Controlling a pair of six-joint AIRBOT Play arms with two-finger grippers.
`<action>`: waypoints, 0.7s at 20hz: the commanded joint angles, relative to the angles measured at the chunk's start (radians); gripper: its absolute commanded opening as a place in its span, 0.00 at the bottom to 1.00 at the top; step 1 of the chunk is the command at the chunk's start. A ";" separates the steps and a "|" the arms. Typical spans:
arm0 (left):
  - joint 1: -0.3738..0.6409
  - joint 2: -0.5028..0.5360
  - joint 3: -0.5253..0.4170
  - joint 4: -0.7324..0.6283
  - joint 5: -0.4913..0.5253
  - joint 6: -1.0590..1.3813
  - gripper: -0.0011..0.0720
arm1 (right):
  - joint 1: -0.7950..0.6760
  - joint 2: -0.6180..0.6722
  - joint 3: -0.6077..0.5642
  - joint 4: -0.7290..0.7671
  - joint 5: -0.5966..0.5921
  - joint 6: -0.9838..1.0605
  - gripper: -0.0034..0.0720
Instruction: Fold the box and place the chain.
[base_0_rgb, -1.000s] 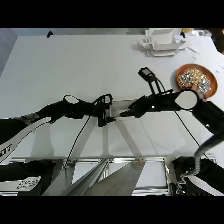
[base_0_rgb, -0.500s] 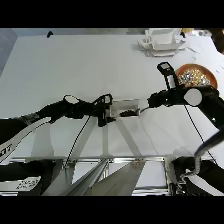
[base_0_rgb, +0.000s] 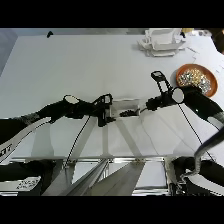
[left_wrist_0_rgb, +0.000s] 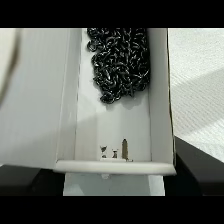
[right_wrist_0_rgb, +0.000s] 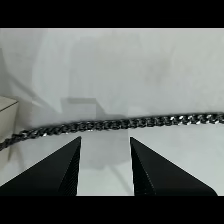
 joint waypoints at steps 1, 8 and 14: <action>0.000 0.001 0.000 0.000 0.000 0.000 0.36 | -0.001 -0.021 0.000 -0.100 0.000 0.101 0.50; 0.000 0.001 0.000 0.000 0.000 0.000 0.36 | -0.001 -0.071 0.000 -0.123 -0.021 0.121 0.50; 0.000 0.001 0.000 0.000 0.000 0.000 0.36 | -0.001 -0.071 0.000 -0.123 -0.047 0.121 0.43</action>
